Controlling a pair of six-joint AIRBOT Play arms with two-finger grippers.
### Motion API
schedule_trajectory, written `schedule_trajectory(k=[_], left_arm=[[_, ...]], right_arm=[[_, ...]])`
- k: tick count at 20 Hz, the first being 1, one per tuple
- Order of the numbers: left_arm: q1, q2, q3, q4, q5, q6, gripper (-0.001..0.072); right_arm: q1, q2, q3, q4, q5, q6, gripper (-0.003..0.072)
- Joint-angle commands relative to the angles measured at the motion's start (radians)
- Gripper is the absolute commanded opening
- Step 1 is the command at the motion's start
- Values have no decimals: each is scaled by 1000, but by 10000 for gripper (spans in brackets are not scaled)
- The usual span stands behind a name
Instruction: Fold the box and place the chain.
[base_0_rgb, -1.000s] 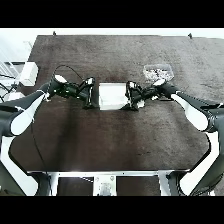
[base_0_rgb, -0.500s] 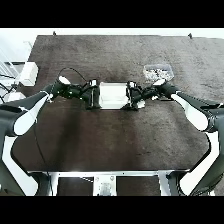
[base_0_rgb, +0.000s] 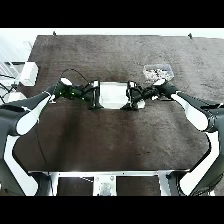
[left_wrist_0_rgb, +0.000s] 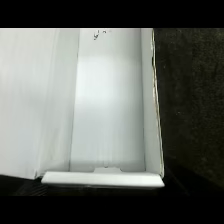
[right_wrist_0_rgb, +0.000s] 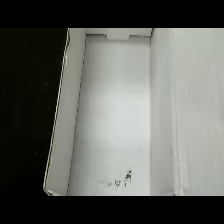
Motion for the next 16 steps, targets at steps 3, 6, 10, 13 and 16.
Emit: schedule_trajectory(k=[3,6,10,13,16], left_arm=[[0,-6,2,-31,-1,40,720],[0,-6,2,-31,0,40,720],[7,-6,2,-18,-7,24,720],[16,-11,17,20,-26,6,720],[16,-17,31,33,-37,5,720]], right_arm=[[1,1,0,0,2,0,597],[1,1,0,0,2,0,596],[1,1,0,0,2,0,596],[1,1,0,0,2,0,597],[1,1,0,-1,2,0,597]])
